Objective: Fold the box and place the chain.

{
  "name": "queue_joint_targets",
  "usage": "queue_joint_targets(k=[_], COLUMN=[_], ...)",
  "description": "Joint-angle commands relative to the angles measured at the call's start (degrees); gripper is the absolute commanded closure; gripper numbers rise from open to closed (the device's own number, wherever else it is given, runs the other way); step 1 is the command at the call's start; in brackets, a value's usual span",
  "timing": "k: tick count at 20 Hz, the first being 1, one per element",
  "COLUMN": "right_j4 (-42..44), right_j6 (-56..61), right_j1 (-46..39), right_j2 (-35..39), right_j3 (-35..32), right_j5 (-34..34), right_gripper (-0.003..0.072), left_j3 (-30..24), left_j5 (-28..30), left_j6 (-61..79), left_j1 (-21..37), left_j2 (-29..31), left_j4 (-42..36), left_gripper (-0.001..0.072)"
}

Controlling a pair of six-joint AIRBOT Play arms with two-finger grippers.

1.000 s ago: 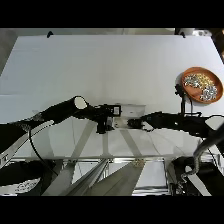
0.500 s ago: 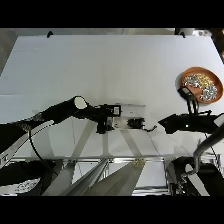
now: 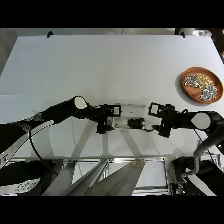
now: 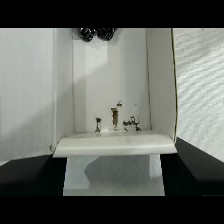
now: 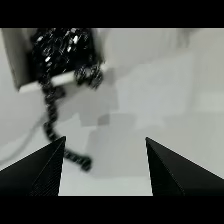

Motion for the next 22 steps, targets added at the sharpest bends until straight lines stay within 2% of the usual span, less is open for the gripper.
queue_joint_targets(k=[1, 3, 5, 9, 16, 17, 19, 22], right_j4=[-0.3, 0.1, 2.3, 8.9, 10.2, 10.2, 10.2, 10.1], right_j6=[-8.6, -12.8, -14.1, -20.0, -20.4, -20.4, -20.4, -20.4], right_j1=[4.3, 4.6, 4.6, 4.6, 4.6, 4.6, 4.6, 4.6], right_j2=[-3.1, -6.3, -7.8, -7.9, -8.0, -8.1, -8.5, -8.9], right_j3=[0.1, 0.0, 0.1, 0.0, 0.0, 0.0, 0.0, 0.0], right_j5=[-6.6, -3.6, -3.7, -3.7, -1.9, -1.8, -1.8, -2.0], right_gripper=[0.0123, 0.0123, 0.0123, 0.0123, 0.0156, 0.0175, 0.0268, 0.0300], left_j3=[0.0, 0.0, 0.0, 0.0, 0.0, 0.0, 0.0, 0.0], left_j5=[0.0, 0.0, 0.0, 0.0, 0.0, 0.0, 0.0, 0.0], left_j6=[0.0, 0.0, 0.0, 0.0, 0.0, 0.0, 0.0, 0.0], left_j1=[0.0, 0.0, 0.0, 0.0, 0.0, 0.0, 0.0, 0.0], left_j2=[0.0, 0.0, 0.0, 0.0, 0.0, 0.0, 0.0, 0.0], left_j4=[0.0, 0.0, 0.0, 0.0, 0.0, 0.0, 0.0, 0.0], left_gripper=[0.0457, 0.0457, 0.0457, 0.0457, 0.0457, 0.0457, 0.0457, 0.0457])
